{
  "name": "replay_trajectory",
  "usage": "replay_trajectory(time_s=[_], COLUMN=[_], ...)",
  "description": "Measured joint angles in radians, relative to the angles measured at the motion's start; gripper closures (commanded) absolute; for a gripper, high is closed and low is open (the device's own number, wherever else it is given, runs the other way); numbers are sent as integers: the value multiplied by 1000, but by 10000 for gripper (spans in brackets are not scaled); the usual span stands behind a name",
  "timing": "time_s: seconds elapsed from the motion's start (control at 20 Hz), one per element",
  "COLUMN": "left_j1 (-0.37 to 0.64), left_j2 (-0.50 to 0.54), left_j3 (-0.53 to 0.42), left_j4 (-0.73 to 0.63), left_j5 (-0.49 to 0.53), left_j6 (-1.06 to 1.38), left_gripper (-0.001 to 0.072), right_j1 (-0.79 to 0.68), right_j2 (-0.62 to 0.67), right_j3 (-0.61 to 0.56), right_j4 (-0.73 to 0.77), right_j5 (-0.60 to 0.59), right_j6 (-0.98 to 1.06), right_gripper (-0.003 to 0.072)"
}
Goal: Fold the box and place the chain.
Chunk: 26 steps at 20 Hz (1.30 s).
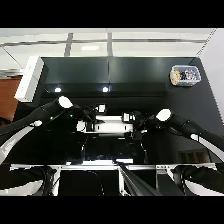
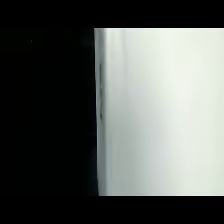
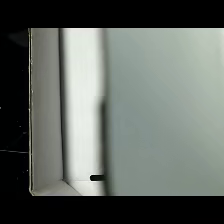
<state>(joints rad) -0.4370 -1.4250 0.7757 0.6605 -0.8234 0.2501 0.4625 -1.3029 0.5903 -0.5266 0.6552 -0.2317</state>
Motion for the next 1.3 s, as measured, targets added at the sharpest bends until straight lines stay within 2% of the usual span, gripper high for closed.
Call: replay_trajectory(time_s=[0.35, 0.4, 0.45, 0.6, 0.65, 0.75, 0.8, 0.85, 0.95, 1.0, 1.05, 1.15, 1.2, 1.25, 1.3], left_j1=[0, 0, 0, 0, 0, 0, 0, 3, 13, 21, 30, 51, 66, 81, 96], left_j2=[0, 0, 0, 0, 0, 2, 7, 16, 53, 81, 114, 184, 221, 254, 278], left_j3=[0, 0, 0, 0, 0, 0, 0, 0, 0, 0, 0, 0, 0, 0, 0], left_j4=[0, 0, 0, 0, 0, 1, 2, 7, 19, 42, 79, 176, 231, 281, 314], left_j5=[0, 0, 0, 0, 0, -3, 0, 2, 4, 6, 14, 19, 5, -11, -41], left_j6=[-1, -1, -1, -2, -10, -28, -37, -45, -80, -112, -154, -264, -340, -419, -491], left_gripper=[684, 684, 684, 682, 612, 232, 101, 72, 71, 72, 72, 87, 123, 282, 556], right_j1=[0, 0, 0, 0, 0, 0, 0, 0, 0, 0, 0, 0, 0, 0, 0], right_j2=[-1, -1, -1, -1, -1, -1, -1, -1, -1, -1, -1, -1, -1, -1, -1], right_j3=[0, 0, 0, 0, 0, 0, 0, 0, 0, 0, 0, 0, 0, 0, 0], right_j4=[1, 1, 1, 0, 0, 0, 0, 0, 0, 0, 0, -1, -1, -2, -2], right_j5=[-10, -10, -10, -11, -11, -13, -13, -13, -13, -13, -13, -12, -12, -11, -11], right_j6=[5, 5, 5, 8, 8, 7, 7, 5, 5, 5, 6, 6, 6, 6, 6], right_gripper=[62, 90, 243, 241, 241, 242, 242, 242, 249, 355, 374, 374, 374, 374, 374])
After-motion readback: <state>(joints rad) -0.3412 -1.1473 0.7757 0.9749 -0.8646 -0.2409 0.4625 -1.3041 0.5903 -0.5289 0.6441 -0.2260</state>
